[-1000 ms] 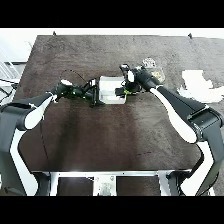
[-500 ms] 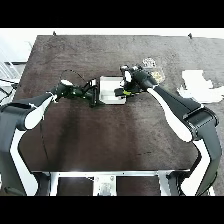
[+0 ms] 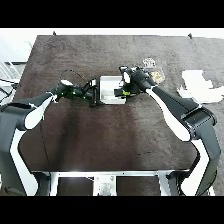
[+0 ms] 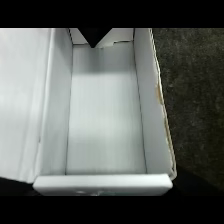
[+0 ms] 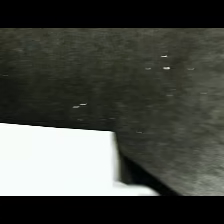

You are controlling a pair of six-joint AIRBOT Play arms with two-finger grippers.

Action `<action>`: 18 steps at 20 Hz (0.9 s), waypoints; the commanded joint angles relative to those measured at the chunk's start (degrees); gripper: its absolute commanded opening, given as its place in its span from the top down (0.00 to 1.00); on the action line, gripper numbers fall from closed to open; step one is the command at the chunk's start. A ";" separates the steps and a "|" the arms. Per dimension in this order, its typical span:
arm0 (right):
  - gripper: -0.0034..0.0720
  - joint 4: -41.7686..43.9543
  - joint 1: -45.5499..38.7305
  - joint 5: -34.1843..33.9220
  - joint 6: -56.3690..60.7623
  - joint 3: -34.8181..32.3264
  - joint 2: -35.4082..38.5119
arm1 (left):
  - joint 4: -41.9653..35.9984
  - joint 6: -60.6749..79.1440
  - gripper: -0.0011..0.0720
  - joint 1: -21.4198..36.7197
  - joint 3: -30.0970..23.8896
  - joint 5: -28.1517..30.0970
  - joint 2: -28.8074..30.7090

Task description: Fold the box and place the chain.

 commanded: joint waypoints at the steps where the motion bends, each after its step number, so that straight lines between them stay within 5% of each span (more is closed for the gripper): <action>1: 0.55 0.52 0.11 -0.33 0.35 0.17 0.24 | 0.00 -0.04 0.13 0.04 0.02 0.09 0.04; 3: 0.36 0.52 0.11 -0.35 0.35 0.66 0.59 | 0.00 -0.04 0.13 0.04 0.02 0.09 0.04; 18: 0.28 -0.11 -0.02 2.54 -5.81 2.34 10.19 | 0.00 -0.04 0.13 0.04 0.02 0.11 0.04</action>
